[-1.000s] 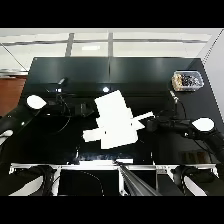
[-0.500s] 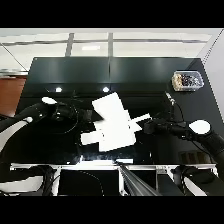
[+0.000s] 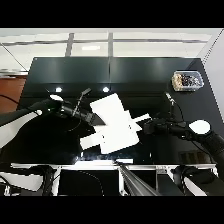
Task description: Fold the box and place the chain.
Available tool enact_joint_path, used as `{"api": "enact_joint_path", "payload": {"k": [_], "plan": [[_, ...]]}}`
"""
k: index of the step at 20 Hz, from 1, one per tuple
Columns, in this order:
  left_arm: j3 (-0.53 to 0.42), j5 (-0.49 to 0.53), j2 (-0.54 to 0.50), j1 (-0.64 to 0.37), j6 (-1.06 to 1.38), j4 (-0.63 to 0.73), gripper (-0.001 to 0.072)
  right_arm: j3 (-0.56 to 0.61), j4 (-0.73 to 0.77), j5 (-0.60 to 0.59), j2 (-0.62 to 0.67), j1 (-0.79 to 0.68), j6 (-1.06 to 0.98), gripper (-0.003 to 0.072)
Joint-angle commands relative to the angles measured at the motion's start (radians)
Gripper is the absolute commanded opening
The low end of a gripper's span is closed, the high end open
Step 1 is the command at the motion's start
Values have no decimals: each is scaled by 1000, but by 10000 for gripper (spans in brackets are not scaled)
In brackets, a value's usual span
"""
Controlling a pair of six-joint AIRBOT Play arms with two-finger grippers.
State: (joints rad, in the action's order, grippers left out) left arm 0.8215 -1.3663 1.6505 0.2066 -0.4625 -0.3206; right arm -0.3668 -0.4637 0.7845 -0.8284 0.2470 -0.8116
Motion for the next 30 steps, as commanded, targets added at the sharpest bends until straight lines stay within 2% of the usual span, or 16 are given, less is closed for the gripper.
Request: {"api": "enact_joint_path", "payload": {"k": [1,7,8,9,10,11,12,13,14,15,19,22,24,27,28,30], "plan": [[44,-66,16,3,80,-29,326,0,-2,0,1,0,-1,50],[56,-50,16,66,84,-181,328,0,-5,0,1,0,-1,50],[56,-50,16,71,91,-200,309,0,-5,0,1,0,-1,50],[56,-45,16,75,93,-207,170,0,-5,0,1,0,-1,49],[56,-42,16,74,93,-206,82,0,-5,0,1,0,-1,50],[56,-40,16,72,94,-206,32,0,-6,0,1,0,-2,50],[56,-36,16,72,96,-207,31,0,-9,0,1,0,-1,56],[56,-31,16,72,97,-206,31,0,-12,4,1,0,-2,161],[58,-30,16,72,96,-207,31,0,-20,12,1,-2,-5,414],[63,-30,15,72,97,-211,30,-6,-42,30,1,-10,-16,720],[113,-29,11,74,96,-279,27,-95,-274,175,1,-112,-28,708],[151,16,-47,82,103,-295,26,-178,-462,188,1,-176,-25,706],[152,115,-139,124,177,-385,25,-206,-504,150,1,-185,-25,706],[151,317,-249,243,298,-545,27,-208,-505,-26,1,-185,-25,708],[151,364,-262,274,342,-572,28,-208,-505,-44,1,-184,-25,708],[150,372,-257,301,372,-589,28,-208,-506,-35,1,-184,-22,709]]}}
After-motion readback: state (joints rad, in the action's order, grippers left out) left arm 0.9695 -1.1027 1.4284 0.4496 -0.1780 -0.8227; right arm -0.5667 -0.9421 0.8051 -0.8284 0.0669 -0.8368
